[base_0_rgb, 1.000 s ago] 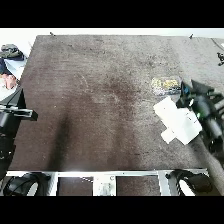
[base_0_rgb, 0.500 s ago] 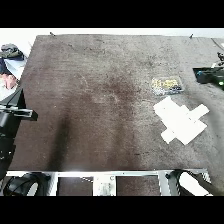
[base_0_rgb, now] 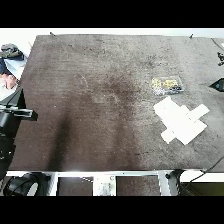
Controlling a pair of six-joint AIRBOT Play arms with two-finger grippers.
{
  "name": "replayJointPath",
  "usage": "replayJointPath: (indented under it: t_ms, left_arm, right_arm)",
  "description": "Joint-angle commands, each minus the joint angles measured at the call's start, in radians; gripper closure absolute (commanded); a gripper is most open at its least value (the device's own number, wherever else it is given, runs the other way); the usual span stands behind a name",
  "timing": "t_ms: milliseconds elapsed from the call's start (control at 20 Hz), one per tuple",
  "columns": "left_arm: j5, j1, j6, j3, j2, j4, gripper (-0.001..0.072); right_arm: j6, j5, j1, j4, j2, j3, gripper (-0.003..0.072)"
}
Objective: Fold the box and place the chain.
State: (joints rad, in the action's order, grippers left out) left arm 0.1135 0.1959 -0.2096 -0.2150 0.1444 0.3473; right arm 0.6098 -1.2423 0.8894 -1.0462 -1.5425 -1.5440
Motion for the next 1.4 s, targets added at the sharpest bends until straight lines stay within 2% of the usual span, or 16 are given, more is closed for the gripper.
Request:
replayJointPath:
  t_ms: [0,50,350,650,800,850,1200,1250,1300,1350]
  left_arm:
    - [0.0,0.0,0.0,0.0,0.0,0.0,0.0698]
    - [0.0,0.0,0.0,0.0,0.0,0.0,0.0697]
    - [0.0,0.0,0.0,0.0,0.0,0.0,0.0697]
    - [0.0,0.0,0.0,0.0,0.0,0.0,0.0697]
    - [0.0,0.0,0.0,0.0,0.0,0.0,0.0698]
    - [0.0,0.0,0.0,0.0,0.0,0.0,0.0698]
    - [0.001,0.0,0.0,0.0,0.0,0.0,0.0698]
    - [0.0,0.0,0.0,0.0,0.0,0.0,0.0697]
    - [0.0,0.0,0.0,0.0,0.0,0.0,0.0697]
    - [0.0,0.0,0.0,0.0,0.0,0.0,0.0697]
  right_arm:
    - [0.012,-0.121,0.01,-0.138,-0.157,-0.137,0.0271]
    - [0.011,-0.133,0.01,-0.164,-0.19,-0.156,0.0232]
    - [-0.03,-0.176,0.01,-0.26,-0.291,-0.174,0.0233]
    - [-0.119,-0.251,0.01,-0.244,-0.365,-0.174,0.0235]
    - [-0.179,-0.29,0.01,-0.214,-0.381,-0.174,0.0272]
    - [-0.205,-0.31,0.01,-0.206,-0.384,-0.174,0.0324]
    - [-0.206,-0.423,0.01,-0.2,-0.434,-0.174,0.0326]
    - [-0.207,-0.428,0.01,-0.195,-0.435,-0.174,0.0407]
    - [-0.206,-0.428,0.01,-0.195,-0.435,-0.174,0.044]
    - [-0.207,-0.437,0.01,-0.194,-0.435,-0.174,0.0441]
